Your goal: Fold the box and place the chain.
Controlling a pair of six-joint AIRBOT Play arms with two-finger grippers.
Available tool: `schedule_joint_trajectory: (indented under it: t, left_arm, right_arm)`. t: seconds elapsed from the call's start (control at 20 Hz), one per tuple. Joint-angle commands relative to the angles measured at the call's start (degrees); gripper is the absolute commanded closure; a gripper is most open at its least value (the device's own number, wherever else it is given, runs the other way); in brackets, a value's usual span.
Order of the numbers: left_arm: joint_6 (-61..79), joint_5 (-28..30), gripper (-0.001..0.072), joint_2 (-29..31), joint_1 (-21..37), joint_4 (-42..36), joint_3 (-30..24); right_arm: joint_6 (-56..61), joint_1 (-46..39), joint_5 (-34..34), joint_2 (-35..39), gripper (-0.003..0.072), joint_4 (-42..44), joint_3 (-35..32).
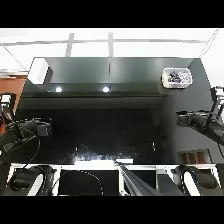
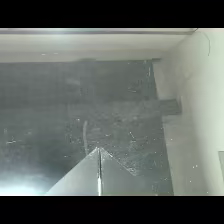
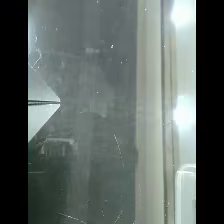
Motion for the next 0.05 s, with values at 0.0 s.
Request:
schedule_joint_trajectory:
  t: [0.0]
  left_arm:
    - [0.0,0.2,0.0679,0.2,0.0,0.0,-0.1]
  right_arm:
    - [0.0,0.0,-0.2,0.0,0.0667,0.0,0.0]
